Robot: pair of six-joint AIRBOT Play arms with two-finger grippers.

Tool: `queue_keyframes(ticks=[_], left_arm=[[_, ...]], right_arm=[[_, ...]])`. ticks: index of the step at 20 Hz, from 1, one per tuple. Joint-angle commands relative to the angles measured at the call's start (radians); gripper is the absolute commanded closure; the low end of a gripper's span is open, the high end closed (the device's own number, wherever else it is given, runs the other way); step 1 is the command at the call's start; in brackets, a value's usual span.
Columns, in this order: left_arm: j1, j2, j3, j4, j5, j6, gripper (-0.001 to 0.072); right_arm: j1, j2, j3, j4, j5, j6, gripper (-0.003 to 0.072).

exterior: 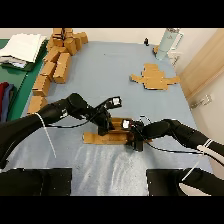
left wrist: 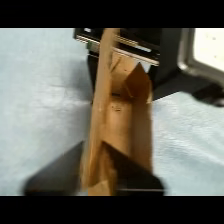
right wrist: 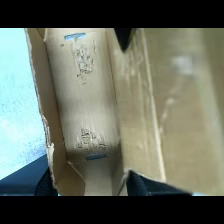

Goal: Fold the box.

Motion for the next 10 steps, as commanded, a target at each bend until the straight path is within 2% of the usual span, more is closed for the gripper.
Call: queue_keyframes(ticks=[1, 4, 8, 9, 10], left_arm=[[0.048, 0.045, 0.001, 0.031, 0.005, -0.109, 0.0207], [0.103, 0.1, 0.001, 0.154, -0.043, -0.236, 0.0206], [0.133, 0.14, 0.001, 0.309, -0.219, -0.489, 0.0209], [0.133, 0.14, 0.001, 0.312, -0.262, -0.569, 0.0269], [0.133, 0.14, 0.001, 0.311, -0.308, -0.642, 0.0466]], right_arm=[[0.0, 0.001, 0.0, 0.0, 0.0, 0.0, 0.0185], [0.0, 0.001, 0.0, 0.0, 0.0, 0.0, 0.0185], [0.0, 0.001, 0.0, 0.0, 0.0, 0.0, 0.0185], [0.0, 0.001, 0.0, 0.0, 0.0, 0.0, 0.0185], [0.0, 0.001, 0.0, 0.0, 0.0, 0.0, 0.0186]])
